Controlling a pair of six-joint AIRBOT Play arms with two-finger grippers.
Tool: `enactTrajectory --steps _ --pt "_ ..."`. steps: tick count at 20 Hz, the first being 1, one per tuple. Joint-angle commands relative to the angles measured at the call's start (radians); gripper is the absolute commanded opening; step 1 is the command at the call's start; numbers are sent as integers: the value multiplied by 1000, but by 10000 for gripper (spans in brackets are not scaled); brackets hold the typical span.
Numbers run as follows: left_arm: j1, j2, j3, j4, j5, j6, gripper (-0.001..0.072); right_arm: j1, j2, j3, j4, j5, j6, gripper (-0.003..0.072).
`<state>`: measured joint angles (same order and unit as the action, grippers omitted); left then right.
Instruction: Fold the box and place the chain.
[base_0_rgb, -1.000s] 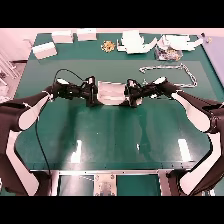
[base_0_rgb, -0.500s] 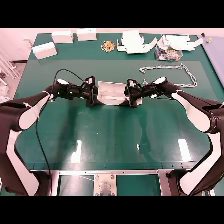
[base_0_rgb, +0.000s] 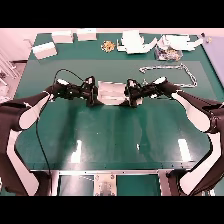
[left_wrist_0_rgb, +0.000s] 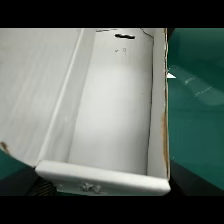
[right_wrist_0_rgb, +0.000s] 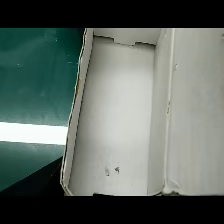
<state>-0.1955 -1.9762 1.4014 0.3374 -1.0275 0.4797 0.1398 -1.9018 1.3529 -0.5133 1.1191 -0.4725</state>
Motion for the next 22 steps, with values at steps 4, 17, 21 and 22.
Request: enactTrajectory --steps 4,17,21,22 --pt "-1 -1 0 -2 5 0 513 1 0 0 1 1 0 575" --pt "-1 -1 0 -2 5 0 513 2 0 0 1 0 0 575" --pt "-1 -1 0 -2 6 0 513 -7 7 3 1 3 -6 720" --pt "-1 -1 0 -2 5 0 513 -14 17 3 0 7 -5 720"
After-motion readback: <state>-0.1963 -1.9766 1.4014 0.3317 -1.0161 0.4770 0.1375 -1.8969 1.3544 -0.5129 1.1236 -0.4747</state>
